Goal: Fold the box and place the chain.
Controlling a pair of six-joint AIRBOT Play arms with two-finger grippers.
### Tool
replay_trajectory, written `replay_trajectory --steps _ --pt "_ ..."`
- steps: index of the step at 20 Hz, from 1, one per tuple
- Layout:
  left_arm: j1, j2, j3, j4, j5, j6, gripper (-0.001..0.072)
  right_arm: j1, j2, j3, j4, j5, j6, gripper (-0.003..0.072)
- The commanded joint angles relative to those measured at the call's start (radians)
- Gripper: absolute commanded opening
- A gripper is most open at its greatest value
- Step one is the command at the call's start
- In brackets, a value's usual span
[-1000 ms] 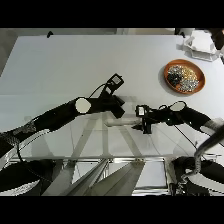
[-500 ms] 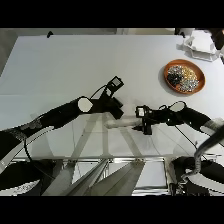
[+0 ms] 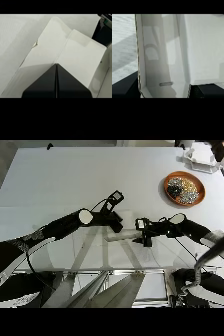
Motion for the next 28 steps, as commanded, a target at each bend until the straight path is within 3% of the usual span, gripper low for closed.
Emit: replay_trajectory --steps 1,8,15,20,26,27,28 --pt "-0.001 0.005 0.0 -0.007 -0.035 0.002 0.0009 0.0 0.0 0.001 0.002 -0.004 0.0 0.0365" --pt "0.039 0.161 0.0 0.078 -0.083 0.026 0.0007 0.0 0.0 0.001 0.002 -0.004 0.0 0.0365" --pt "0.185 0.344 0.0 0.302 -0.421 -0.045 0.0004 0.0 0.0 0.001 0.002 -0.004 0.0 0.0365" --pt "0.214 0.399 -0.019 0.537 -0.61 -0.122 0.0003 0.0 0.0 0.001 0.002 -0.004 0.0 0.0365" --pt "0.219 0.375 -0.204 0.327 -0.544 0.318 0.0015 0.0 0.0 0.001 0.002 -0.004 0.0 0.0365" --pt "0.222 0.359 -0.224 0.282 -0.521 0.41 0.0032 0.0 0.0 0.001 0.002 -0.004 0.0 0.0365" --pt "0.222 0.342 -0.237 0.247 -0.491 0.484 0.0109 0.0 0.0 0.001 0.002 -0.004 0.0 0.0365"
